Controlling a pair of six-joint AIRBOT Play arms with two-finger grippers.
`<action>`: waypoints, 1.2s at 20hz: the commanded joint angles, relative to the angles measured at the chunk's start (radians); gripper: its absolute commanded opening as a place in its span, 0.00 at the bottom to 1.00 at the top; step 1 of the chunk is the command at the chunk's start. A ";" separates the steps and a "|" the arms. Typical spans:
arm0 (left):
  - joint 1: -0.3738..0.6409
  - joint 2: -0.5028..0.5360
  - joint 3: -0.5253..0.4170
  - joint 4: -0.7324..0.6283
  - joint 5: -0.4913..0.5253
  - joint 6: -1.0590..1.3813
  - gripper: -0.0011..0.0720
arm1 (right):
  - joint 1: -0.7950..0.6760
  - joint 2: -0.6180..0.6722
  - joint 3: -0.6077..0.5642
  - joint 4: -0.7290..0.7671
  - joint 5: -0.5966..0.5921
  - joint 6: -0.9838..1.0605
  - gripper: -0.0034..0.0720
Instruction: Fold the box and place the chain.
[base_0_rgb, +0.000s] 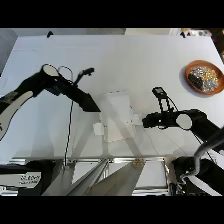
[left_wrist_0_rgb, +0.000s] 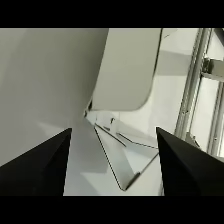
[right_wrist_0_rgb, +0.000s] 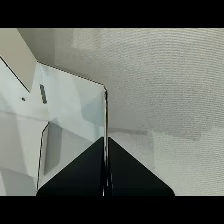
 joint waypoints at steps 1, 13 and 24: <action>-0.071 -0.041 -0.010 -0.026 0.117 0.060 0.82 | 0.001 0.001 -0.001 0.001 0.002 0.000 0.07; -0.122 -0.062 -0.010 -0.009 0.163 0.110 0.52 | 0.001 0.001 -0.001 0.001 0.003 0.000 0.07; -0.123 -0.041 -0.010 -0.024 0.153 0.389 0.02 | 0.001 0.007 0.039 0.027 0.039 0.000 0.69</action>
